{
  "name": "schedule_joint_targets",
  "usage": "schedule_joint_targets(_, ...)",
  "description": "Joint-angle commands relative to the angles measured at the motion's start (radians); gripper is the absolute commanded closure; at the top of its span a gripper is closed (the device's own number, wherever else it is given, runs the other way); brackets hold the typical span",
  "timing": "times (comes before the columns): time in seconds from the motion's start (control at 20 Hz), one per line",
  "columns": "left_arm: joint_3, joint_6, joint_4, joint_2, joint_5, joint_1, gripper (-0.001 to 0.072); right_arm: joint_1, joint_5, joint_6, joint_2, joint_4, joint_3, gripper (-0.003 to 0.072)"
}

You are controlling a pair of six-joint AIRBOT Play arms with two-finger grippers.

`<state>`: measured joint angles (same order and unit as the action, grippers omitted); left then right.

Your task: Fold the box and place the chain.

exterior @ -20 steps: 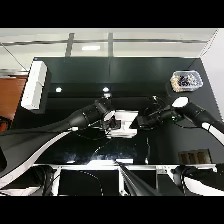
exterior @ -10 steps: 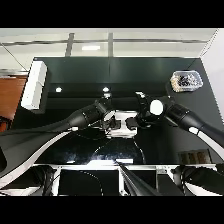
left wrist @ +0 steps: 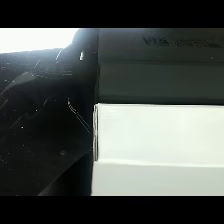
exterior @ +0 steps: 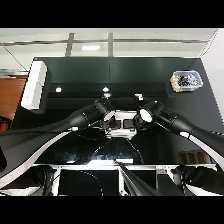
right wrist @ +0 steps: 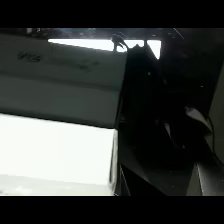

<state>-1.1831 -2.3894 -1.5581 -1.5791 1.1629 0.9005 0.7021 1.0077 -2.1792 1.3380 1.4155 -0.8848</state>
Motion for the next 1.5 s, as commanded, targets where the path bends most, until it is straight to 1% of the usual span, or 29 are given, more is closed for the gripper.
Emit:
schedule_joint_targets(0.0, -0.001, 0.0, 0.0, 0.0, 0.001, 0.0, 0.0684, 0.005, 0.002, -0.055, 0.016, 0.014, -0.001, 0.0444)
schedule_joint_targets(0.1, -0.001, 0.0, 0.0, 0.0, 0.001, 0.0, 0.0684, 0.005, 0.005, -0.059, 0.028, 0.014, -0.001, 0.0445)
schedule_joint_targets(0.15, -0.001, 0.0, 0.0, 0.0, 0.001, 0.0, 0.0684, 0.005, 0.005, -0.061, 0.032, 0.014, -0.001, 0.0542)
schedule_joint_targets(0.2, -0.001, 0.0, 0.0, 0.0, 0.001, 0.0, 0.0684, 0.006, 0.005, -0.058, 0.034, 0.012, -0.001, 0.0677)
schedule_joint_targets(0.4, -0.001, 0.0, 0.0, 0.0, 0.001, 0.0, 0.0684, 0.01, -0.003, -0.058, 0.034, 0.017, -0.003, 0.0673)
schedule_joint_targets(0.45, -0.001, 0.0, 0.0, 0.0, 0.001, 0.0, 0.0683, 0.01, -0.003, -0.058, 0.034, 0.016, -0.004, 0.0627)
schedule_joint_targets(0.5, -0.001, 0.0, 0.0, 0.0, 0.001, 0.0, 0.0683, 0.01, -0.003, -0.058, 0.034, 0.016, -0.006, 0.0483)
schedule_joint_targets(0.55, -0.001, 0.0, 0.0, 0.0, 0.002, 0.0, 0.0684, 0.01, -0.002, -0.058, 0.034, 0.015, -0.008, 0.0475)
schedule_joint_targets(0.7, -0.001, 0.0, 0.0, 0.0, 0.002, 0.0, 0.0684, 0.01, 0.0, -0.058, 0.034, 0.015, -0.008, 0.0502)
schedule_joint_targets(0.75, -0.001, 0.0, 0.0, 0.0, 0.002, 0.0, 0.0684, 0.01, 0.002, -0.057, 0.034, 0.016, -0.008, 0.0631)
schedule_joint_targets(0.8, -0.001, 0.0, 0.0, 0.0, 0.002, 0.0, 0.0683, 0.01, 0.002, -0.057, 0.034, 0.015, -0.008, 0.0674)
schedule_joint_targets(0.95, -0.001, 0.0, 0.0, 0.0, 0.002, 0.0, 0.0684, 0.01, 0.01, -0.056, 0.034, 0.019, -0.016, 0.0674)
schedule_joint_targets(1.0, -0.001, 0.0, 0.0, 0.0, 0.002, 0.0, 0.0684, 0.01, 0.013, -0.047, 0.034, 0.019, -0.023, 0.0666)
schedule_joint_targets(1.05, -0.001, 0.0, 0.0, 0.0, 0.002, 0.0, 0.0683, 0.01, 0.018, -0.042, 0.033, 0.022, -0.033, 0.0482)
schedule_joint_targets(1.1, -0.001, 0.0, 0.0, 0.0, 0.003, 0.0, 0.0684, 0.01, 0.026, -0.041, 0.031, 0.027, -0.042, 0.039)
schedule_joint_targets(1.25, -0.001, 0.0, -0.001, 0.0, 0.013, 0.0, 0.0683, 0.006, 0.044, -0.011, 0.01, 0.041, -0.054, 0.039)
schedule_joint_targets(1.45, -0.001, 0.0, -0.001, 0.0, 0.014, 0.0, 0.0683, -0.027, 0.156, 0.096, -0.047, 0.034, -0.096, 0.0391)
